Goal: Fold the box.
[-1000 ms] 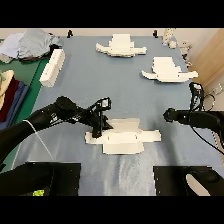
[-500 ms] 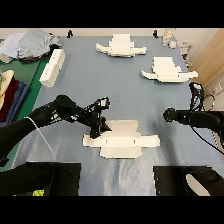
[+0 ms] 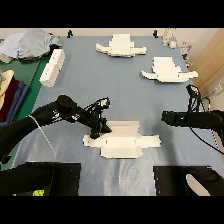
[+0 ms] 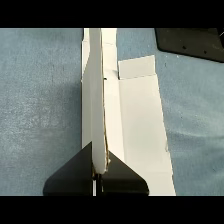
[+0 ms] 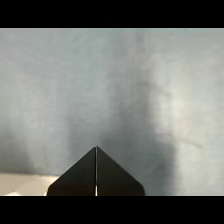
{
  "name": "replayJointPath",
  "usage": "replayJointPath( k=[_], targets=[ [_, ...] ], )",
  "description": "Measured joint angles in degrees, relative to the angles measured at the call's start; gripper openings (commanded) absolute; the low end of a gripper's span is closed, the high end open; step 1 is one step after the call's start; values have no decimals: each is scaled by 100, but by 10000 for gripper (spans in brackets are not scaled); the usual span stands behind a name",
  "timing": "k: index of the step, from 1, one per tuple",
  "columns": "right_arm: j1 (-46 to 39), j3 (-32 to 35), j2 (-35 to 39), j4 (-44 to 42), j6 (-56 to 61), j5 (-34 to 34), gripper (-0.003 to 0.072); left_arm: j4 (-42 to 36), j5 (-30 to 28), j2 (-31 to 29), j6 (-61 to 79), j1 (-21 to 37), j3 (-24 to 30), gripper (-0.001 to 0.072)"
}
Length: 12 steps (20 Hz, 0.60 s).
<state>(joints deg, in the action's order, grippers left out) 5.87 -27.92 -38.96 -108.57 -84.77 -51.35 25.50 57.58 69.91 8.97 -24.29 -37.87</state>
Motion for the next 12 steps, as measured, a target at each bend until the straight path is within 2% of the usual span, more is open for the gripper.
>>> replayJointPath(
  k=[3,7,8,9,10,11,12],
  targets=[
    [310,0,63,-721,-413,-669,1,9,-4,2,0,0,0,12],
    [1784,0,400,-1108,-614,-1335,2,15,-11,2,0,0,0,12],
    [2326,0,496,-1058,-538,-1390,64,15,-11,2,0,0,0,12],
    [2841,0,564,-938,-446,-1421,351,15,-11,4,0,0,0,12],
    [3401,0,605,-739,-387,-1410,600,15,-13,2,0,0,0,13],
    [3888,0,610,-507,-354,-1333,717,15,-13,2,2,0,0,12],
    [4350,0,577,-212,-356,-1202,717,17,-13,2,0,0,0,13]
  ],
)
